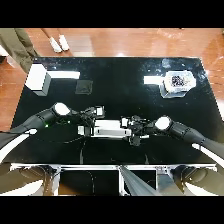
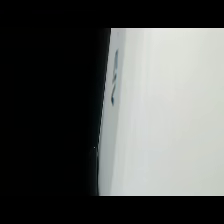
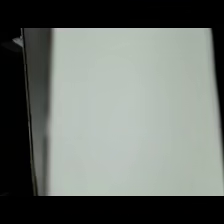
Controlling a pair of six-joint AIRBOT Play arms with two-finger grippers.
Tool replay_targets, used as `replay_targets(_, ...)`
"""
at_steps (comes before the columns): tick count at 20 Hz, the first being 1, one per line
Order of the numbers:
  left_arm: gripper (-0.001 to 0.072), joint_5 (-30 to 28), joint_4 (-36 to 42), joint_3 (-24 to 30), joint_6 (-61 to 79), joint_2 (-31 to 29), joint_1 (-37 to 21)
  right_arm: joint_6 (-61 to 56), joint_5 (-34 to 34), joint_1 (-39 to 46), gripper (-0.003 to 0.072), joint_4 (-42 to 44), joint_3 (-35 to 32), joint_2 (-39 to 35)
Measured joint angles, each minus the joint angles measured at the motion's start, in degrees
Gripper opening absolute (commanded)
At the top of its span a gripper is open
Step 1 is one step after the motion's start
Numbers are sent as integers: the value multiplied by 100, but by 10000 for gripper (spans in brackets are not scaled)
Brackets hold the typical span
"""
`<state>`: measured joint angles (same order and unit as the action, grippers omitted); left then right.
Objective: Fold the box and place the chain.
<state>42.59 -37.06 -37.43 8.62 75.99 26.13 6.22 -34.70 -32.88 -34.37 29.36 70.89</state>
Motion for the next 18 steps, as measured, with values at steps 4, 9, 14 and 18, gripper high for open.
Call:
replay_targets(4,24,87,2,0,-9,0,0,4,0,2,530,-20,2,0)
replay_targets(9,296,260,26,-2,-48,-4,2,17,-2,0,332,-31,2,0)
replay_targets(14,579,284,0,0,-131,-79,-4,7,0,0,332,-24,2,4)
replay_targets(18,580,284,0,0,-195,-234,-74,4,0,0,333,-22,0,4)
